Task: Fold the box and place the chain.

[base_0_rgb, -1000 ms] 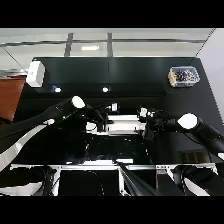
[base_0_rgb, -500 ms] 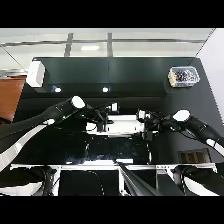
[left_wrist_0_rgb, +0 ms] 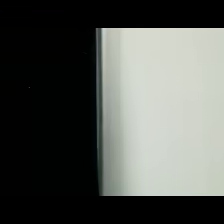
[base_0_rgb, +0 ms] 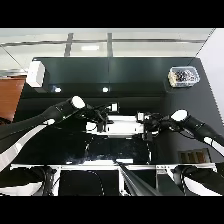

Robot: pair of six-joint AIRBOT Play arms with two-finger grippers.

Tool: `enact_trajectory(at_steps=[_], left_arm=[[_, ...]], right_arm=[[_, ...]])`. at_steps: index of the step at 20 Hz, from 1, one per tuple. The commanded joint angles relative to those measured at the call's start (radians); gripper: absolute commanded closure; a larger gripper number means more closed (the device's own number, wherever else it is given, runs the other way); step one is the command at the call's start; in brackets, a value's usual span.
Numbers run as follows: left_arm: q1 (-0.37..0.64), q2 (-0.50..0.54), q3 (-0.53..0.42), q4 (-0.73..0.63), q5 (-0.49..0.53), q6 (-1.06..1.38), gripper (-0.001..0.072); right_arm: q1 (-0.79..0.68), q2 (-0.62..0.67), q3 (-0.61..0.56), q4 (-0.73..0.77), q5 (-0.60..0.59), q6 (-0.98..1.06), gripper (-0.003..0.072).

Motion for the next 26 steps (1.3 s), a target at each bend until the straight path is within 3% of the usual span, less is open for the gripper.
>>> enact_trajectory(at_steps=[1,26], left_arm=[[0.001,0.000,0.001,0.000,0.002,-0.001,0.0689],[0.001,0.000,0.001,0.000,0.002,-0.001,0.0689]], right_arm=[[0.017,-0.003,0.001,-0.031,-0.002,0.003,-0.0028],[0.017,-0.029,0.028,-0.042,-0.021,0.074,-0.0028]])
